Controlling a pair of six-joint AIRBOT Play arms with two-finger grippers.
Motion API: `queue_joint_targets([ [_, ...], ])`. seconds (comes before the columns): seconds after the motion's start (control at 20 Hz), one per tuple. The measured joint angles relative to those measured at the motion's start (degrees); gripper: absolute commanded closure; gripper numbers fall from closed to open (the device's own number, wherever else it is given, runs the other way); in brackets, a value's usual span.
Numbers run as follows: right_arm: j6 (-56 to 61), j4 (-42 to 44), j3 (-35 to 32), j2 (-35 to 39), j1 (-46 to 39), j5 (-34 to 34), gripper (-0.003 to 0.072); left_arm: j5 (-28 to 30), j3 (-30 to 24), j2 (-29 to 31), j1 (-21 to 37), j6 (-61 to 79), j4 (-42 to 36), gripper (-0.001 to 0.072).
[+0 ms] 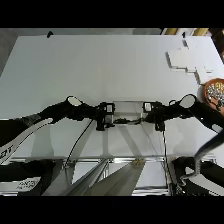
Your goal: Fold the box and place the chain.
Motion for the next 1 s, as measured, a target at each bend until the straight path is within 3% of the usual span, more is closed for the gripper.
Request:
queue_joint_targets([
  [0.25,2.3,-1.6,0.0,1.8,0.1,0.1,0.0672,0.0,0.0,0.0,0.0,0.0,0.0,0.0700],
  [0.5,9.5,-4.7,0.0,9.1,0.1,0.6,0.0672,0.0,0.0,0.0,0.0,0.0,0.0,0.0700],
  [0.75,12.9,7.7,0.0,14.3,3.1,0.5,0.0672,0.0,0.0,0.0,0.0,0.0,0.0,0.0700],
  [1.0,13.6,17.9,0.0,15.4,13.4,-7.1,0.0672,0.0,0.0,0.0,0.0,0.0,0.0,0.0700],
])
